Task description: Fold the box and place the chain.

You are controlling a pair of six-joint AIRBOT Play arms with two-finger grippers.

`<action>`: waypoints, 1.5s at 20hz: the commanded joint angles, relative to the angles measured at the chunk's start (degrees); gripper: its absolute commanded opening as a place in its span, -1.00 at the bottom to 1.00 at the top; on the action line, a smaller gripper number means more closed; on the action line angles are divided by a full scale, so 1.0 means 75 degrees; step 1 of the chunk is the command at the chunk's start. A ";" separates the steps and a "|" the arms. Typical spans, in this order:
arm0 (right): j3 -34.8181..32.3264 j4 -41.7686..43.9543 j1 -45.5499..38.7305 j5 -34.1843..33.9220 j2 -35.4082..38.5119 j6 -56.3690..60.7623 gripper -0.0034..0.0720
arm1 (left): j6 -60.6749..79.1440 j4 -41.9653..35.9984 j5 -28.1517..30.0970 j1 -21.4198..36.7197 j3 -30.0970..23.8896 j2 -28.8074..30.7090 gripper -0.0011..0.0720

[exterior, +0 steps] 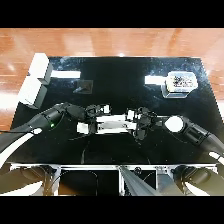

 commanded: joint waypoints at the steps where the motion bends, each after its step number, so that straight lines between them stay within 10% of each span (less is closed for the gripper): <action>1: 0.0003 0.0816 -0.0012 -0.0169 -0.0184 -0.1346 1.00 | 0.0003 0.0000 0.0003 0.0006 -0.0006 -0.0003 -0.91; 30: 0.0000 0.2090 -0.0026 -0.0006 -0.1294 -0.1993 0.99 | -0.0087 -0.0003 0.0029 0.0006 0.0227 -0.0061 -0.91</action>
